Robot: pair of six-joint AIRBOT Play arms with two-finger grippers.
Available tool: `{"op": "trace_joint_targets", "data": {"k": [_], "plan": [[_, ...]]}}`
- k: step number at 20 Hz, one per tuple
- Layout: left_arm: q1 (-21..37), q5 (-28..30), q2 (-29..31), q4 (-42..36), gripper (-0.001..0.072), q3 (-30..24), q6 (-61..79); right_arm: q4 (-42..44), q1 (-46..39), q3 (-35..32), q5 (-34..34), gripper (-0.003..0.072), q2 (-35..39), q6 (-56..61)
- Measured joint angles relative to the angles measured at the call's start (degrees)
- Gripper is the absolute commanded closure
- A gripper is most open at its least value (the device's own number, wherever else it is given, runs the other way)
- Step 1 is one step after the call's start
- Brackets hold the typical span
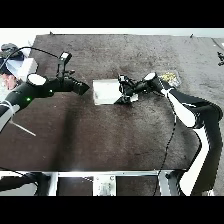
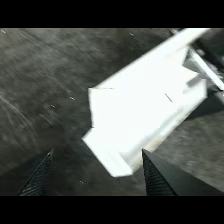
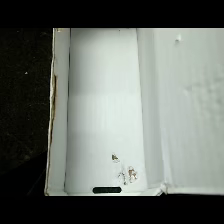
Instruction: Fold the box and place the chain.
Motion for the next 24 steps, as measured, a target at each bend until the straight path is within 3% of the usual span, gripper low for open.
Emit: {"op": "trace_joint_targets", "data": {"k": [3, 9, 10, 12, 16, 24], "plan": [[2.6, -3.5, -6.3, -5.1, 0.0094, 4.6, 9.2, 0.0, 0.0, 0.0, 0.0, 0.0205, 0.0, 0.0], [8.3, -23.7, -22.5, -11.2, 0.0089, 18.5, 27.9, 0.0, 0.0, 0.0, 0.0, 0.0204, 0.0, 0.0], [8.6, -26.0, -24.3, -10.9, 0.0001, 19.6, 31.1, 0.0, 0.0, 0.0, 0.0, 0.0205, 0.0, 0.0], [9.1, -29.0, -26.9, -9.2, -0.0011, 20.9, 37.3, 0.0, 0.0, 0.0, 0.0, 0.0205, 0.0, 0.0], [9.1, -33.0, -29.7, -7.5, -0.0011, 21.9, 46.5, 0.0, 0.0, 0.0, 0.0, 0.0204, 0.0, 0.0], [6.2, -34.2, -31.0, -8.5, -0.0011, 21.1, 55.4, 0.0, 0.0, 0.0, 0.0, 0.0205, 0.0, 0.0]]}}
